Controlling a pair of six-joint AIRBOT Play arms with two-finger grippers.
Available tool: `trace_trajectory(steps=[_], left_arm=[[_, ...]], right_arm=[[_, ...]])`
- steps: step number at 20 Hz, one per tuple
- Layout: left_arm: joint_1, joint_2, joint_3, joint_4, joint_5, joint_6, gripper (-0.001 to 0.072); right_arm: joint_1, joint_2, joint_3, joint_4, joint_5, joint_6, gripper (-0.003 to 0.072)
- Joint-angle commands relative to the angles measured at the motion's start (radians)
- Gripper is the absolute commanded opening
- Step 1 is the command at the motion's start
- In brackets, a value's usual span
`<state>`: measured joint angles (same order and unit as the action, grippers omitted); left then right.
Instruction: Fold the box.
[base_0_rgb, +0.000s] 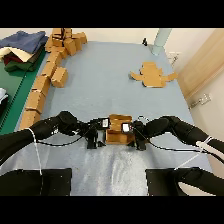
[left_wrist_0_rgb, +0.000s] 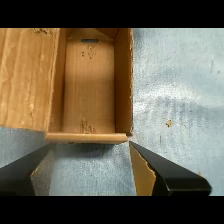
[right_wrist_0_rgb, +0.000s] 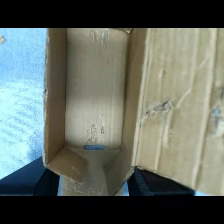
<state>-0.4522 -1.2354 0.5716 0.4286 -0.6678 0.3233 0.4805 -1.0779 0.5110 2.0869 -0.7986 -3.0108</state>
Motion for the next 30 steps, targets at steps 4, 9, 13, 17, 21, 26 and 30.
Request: trace_trajectory(steps=[4, 9, 13, 17, 21, 26, 30], left_arm=[[-0.01, -0.005, 0.003, -0.037, 0.049, 0.018, 0.0701], [-0.032, -0.005, 0.003, -0.054, 0.041, 0.029, 0.0702], [-0.053, -0.016, 0.003, -0.052, 0.076, -0.005, 0.0701], [-0.071, -0.036, 0.005, -0.039, 0.089, -0.036, 0.07], [-0.084, -0.036, 0.005, -0.039, 0.093, -0.036, 0.07], [-0.084, -0.039, 0.007, -0.04, 0.093, -0.023, 0.07], [-0.085, -0.039, 0.007, -0.055, 0.117, -0.033, 0.0589]], right_arm=[[0.0, 0.001, 0.001, 0.0, 0.0, 0.0, 0.0503], [0.0, 0.001, 0.001, 0.0, 0.0, 0.0, 0.0503], [0.0, 0.001, 0.001, 0.0, 0.0, 0.0, 0.0502], [0.0, 0.001, 0.001, 0.0, 0.0, 0.0, 0.0503], [0.0, 0.001, 0.001, 0.0, 0.0, 0.0, 0.0503], [0.0, 0.001, 0.001, 0.0, 0.0, 0.0, 0.0503], [0.0, 0.001, 0.001, 0.0, 0.0, 0.0, 0.0503]])
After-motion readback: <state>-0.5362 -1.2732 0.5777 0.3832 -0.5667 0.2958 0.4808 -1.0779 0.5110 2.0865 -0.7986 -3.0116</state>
